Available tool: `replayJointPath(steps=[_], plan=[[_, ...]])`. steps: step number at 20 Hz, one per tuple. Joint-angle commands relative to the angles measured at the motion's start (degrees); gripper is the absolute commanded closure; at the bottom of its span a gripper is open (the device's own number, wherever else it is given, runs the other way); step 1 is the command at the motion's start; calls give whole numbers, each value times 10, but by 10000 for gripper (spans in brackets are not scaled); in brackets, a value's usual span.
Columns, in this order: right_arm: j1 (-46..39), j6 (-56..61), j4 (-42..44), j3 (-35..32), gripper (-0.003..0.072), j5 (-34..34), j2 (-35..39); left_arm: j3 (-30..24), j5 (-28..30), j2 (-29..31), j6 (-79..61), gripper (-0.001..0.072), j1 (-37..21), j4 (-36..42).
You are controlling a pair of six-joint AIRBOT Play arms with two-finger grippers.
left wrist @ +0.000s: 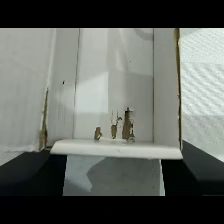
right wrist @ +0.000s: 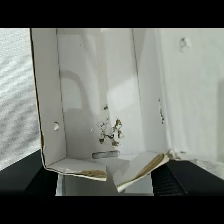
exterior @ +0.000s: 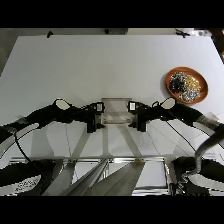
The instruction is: Fold the box and place the chain.
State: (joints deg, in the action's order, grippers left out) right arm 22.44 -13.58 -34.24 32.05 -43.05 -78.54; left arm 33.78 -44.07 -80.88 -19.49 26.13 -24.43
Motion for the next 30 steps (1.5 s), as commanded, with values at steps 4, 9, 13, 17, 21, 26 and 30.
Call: replayJointPath(steps=[4,9,13,17,21,26,30], plan=[[0,0,-7,0,166,-1,0,0,-3,0,0,323,0,0],[-1,47,-18,0,-27,-9,3,0,-3,0,0,323,0,0],[-5,101,-61,0,-28,-28,13,0,-3,0,0,323,0,0],[-50,229,-144,0,-26,-63,44,0,-3,0,0,323,0,0],[-108,311,-251,0,-9,-145,97,0,-3,0,0,323,0,0],[-144,346,-261,1,49,-189,166,0,-3,0,0,323,0,0],[-144,341,-163,13,186,-170,241,0,-3,0,0,323,0,0]])
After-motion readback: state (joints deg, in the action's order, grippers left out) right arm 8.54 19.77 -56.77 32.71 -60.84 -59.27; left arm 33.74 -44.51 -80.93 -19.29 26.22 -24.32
